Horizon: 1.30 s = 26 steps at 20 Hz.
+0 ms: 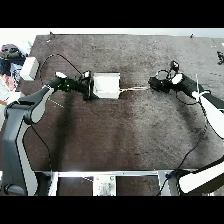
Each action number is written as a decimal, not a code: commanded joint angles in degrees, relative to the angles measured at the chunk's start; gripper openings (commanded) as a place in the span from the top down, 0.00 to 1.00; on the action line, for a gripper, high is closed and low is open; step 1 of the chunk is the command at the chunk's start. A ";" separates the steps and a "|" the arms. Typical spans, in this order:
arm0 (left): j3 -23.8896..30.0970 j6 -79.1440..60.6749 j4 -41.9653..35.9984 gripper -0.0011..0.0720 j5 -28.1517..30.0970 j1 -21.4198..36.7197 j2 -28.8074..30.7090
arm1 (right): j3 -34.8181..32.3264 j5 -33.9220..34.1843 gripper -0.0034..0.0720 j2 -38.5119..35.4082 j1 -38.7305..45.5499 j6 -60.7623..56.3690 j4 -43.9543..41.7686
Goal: Fold the box and place the chain.
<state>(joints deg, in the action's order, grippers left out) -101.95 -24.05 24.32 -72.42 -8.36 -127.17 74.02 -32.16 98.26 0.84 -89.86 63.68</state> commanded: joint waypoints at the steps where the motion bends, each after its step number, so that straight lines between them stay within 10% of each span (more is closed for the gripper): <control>1: 0.00 0.00 0.00 0.67 0.00 -0.04 -0.02 | 0.00 -6.08 0.94 -6.49 -3.08 3.30 -0.09; 10: 0.00 -0.02 0.00 0.67 0.00 -0.04 -0.02 | 0.02 -0.76 0.94 -26.25 -17.20 4.81 -0.04; 26: 0.00 -0.02 0.00 0.67 0.00 -0.04 -0.02 | 1.42 21.03 0.94 -26.80 -28.72 4.79 -4.42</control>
<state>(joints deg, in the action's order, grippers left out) -101.95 -24.05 24.32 -72.42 -8.36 -127.17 75.33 -15.62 71.53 -26.83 -85.06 60.55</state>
